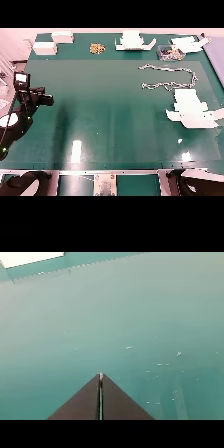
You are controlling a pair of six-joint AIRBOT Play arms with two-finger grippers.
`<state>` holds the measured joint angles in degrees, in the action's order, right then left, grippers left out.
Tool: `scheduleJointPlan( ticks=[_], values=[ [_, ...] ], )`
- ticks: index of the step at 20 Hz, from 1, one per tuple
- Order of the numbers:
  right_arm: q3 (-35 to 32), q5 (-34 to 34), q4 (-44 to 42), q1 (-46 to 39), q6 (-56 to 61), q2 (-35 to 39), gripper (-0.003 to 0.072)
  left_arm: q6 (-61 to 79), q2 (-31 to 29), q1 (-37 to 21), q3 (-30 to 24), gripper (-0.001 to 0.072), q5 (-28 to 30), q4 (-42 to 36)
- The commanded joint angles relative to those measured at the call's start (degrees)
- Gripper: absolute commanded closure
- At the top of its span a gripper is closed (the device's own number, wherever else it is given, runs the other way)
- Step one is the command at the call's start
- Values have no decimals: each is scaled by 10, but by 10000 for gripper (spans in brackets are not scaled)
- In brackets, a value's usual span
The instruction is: Fold the box and place the chain.
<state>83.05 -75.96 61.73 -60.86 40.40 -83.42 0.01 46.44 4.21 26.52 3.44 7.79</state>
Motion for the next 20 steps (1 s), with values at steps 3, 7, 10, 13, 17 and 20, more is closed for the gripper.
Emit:
scheduleJointPlan(
  ticks=[3, 7, 10, 13, 17, 20],
  values=[
    [182, -89, 48, -2, 16, -150, 260, 0, 0, 0, 0, 690, 0, 0],
    [219, -98, 49, 3, 0, -205, 259, 0, 0, 0, 0, 690, 0, 0],
    [219, -115, 46, 17, -8, -240, 255, 0, 0, 0, 0, 690, 0, 0],
    [219, -146, -8, 27, -26, -267, 206, 0, 0, 0, 0, 690, 0, 0],
    [220, -136, 0, 31, -41, -275, 154, 0, 0, 0, 0, 690, 0, 0],
    [221, -132, 0, 32, -47, -275, 155, 0, 0, 0, 0, 690, 0, 0]
  ],
)
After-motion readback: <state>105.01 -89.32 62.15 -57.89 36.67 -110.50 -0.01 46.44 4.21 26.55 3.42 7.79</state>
